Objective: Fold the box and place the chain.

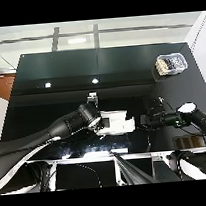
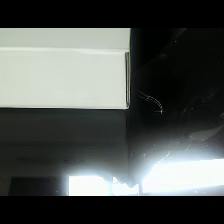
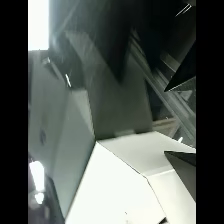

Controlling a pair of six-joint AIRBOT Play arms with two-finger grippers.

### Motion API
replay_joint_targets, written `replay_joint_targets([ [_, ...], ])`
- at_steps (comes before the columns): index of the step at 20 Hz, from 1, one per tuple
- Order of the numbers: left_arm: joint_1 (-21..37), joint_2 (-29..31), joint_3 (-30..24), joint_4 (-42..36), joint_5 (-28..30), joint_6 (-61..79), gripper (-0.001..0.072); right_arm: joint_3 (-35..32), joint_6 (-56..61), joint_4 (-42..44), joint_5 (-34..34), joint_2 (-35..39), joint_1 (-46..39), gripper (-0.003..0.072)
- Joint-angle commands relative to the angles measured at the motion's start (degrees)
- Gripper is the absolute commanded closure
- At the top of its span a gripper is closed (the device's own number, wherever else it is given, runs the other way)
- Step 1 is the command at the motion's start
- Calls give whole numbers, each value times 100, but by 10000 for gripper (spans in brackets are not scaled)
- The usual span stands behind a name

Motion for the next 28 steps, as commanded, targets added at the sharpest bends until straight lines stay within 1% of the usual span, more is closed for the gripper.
replay_joint_targets([
  [1, -2, -4, -2, -13, 2, 0, 676, 229, -129, 26, 216, -2, 24, 155],
  [2, -2, -4, -2, -13, 0, 0, 676, 321, -166, 24, 273, -2, 24, -4],
  [5, -2, -4, -2, -13, 0, 0, 676, 568, -120, 48, 487, -2, 28, -9],
  [7, -2, -4, -2, -15, 2, 0, 676, 603, 170, 39, 433, -2, 153, -6],
  [8, -2, -4, -2, -15, -2, 0, 676, 603, 227, 37, 363, -2, 291, 44],
  [9, -2, -4, -2, -15, 0, 0, 676, 605, 352, 42, 223, -2, 505, 44],
  [10, -2, -4, -2, -15, 0, 0, 676, 619, 463, 44, 39, -2, 763, 106],
  [12, -2, -4, -2, -13, 0, 0, 676, 673, 634, 39, -304, -2, 1263, 132],
  [13, -2, -4, -2, -15, 0, 0, 676, 713, 778, 35, -455, -2, 1484, 258],
  [14, -2, -4, -2, -13, 0, 0, 676, 734, 898, 35, -549, -2, 1639, 283],
  [17, 0, -4, -2, -13, 2, 0, 676, 796, 1130, -138, -798, -2, 1958, 283],
  [22, 0, -4, -2, -15, 0, 0, 675, 916, 1781, -758, -955, -2, 2221, 283],
  [28, 0, -4, -2, -15, 2, 0, 676, 1322, 2988, -1978, -1051, -2, 2658, 283],
])
